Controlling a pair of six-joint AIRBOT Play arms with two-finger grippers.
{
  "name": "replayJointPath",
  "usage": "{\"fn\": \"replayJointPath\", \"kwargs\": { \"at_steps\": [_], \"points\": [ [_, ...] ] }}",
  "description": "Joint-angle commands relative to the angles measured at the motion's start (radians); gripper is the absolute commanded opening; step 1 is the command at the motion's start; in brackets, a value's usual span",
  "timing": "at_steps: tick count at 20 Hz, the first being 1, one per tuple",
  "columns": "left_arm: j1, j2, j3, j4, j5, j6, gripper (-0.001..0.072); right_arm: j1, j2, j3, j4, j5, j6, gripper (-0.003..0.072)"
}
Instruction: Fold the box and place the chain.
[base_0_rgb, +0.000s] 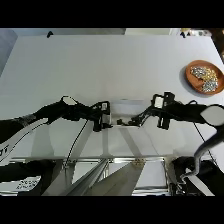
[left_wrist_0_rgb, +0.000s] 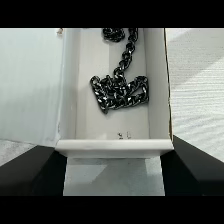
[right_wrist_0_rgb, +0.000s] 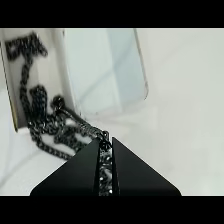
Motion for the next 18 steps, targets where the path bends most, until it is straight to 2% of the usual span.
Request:
{"fn": "replayJointPath", "kwargs": {
  "at_steps": [1, 9, 13, 18],
  "points": [
    [0.0, 0.0, 0.0, 0.0, 0.0, 0.0, 0.0207, 0.0, 0.146, 0.011, 0.127, 0.037, 0.023, 0.0018],
    [0.0, 0.0, 0.0, 0.0, 0.0, 0.0, 0.0207, 0.001, 0.169, 0.074, 0.546, 0.097, 0.022, 0.0018],
    [0.0, 0.0, 0.0, 0.0, 0.0, 0.0, 0.0207, 0.001, 0.113, 0.074, 0.576, 0.14, 0.022, 0.0018],
    [0.0, 0.0, 0.0, 0.0, 0.0, 0.0, 0.0207, 0.046, -0.078, 0.074, 0.541, 0.153, 0.022, 0.0019]
  ]
}}
